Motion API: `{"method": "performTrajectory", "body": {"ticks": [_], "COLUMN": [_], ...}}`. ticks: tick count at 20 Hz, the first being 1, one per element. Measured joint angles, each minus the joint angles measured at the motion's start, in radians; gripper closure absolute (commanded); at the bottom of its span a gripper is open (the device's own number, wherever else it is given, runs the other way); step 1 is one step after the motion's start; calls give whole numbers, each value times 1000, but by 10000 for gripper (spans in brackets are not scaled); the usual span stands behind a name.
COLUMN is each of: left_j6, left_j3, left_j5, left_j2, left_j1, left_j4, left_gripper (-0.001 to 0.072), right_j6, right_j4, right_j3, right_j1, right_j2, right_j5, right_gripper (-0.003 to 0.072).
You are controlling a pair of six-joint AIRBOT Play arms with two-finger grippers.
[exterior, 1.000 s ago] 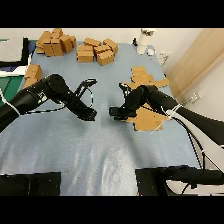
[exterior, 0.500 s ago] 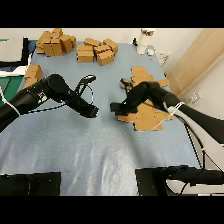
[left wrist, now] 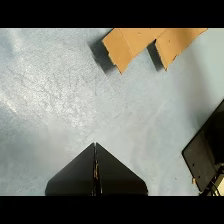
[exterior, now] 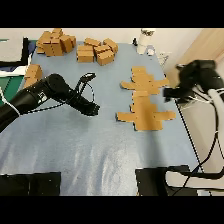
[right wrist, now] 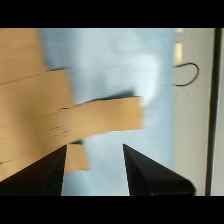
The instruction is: Fold the box.
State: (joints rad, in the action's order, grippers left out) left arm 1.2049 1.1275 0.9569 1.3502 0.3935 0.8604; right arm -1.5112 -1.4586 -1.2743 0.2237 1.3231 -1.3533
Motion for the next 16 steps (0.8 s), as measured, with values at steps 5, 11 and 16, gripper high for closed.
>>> {"method": "performTrajectory", "body": {"ticks": [5, 11, 16], "left_j6": [0, 0, -3], "left_j3": [0, 0, 0], "left_j5": [2, 10, 27], "left_j2": [0, 0, 0], "left_j1": [0, 0, 0], "left_j4": [-48, -111, -150], "left_gripper": [188, 179, 180], "right_j6": [-233, -455, -557], "right_j4": [-172, -354, -483], "right_j3": [-5, -5, -5], "right_j1": [278, 406, 423], "right_j2": [49, 159, 263], "right_j5": [12, 2, -37], "right_gripper": [152, 153, 167]}}
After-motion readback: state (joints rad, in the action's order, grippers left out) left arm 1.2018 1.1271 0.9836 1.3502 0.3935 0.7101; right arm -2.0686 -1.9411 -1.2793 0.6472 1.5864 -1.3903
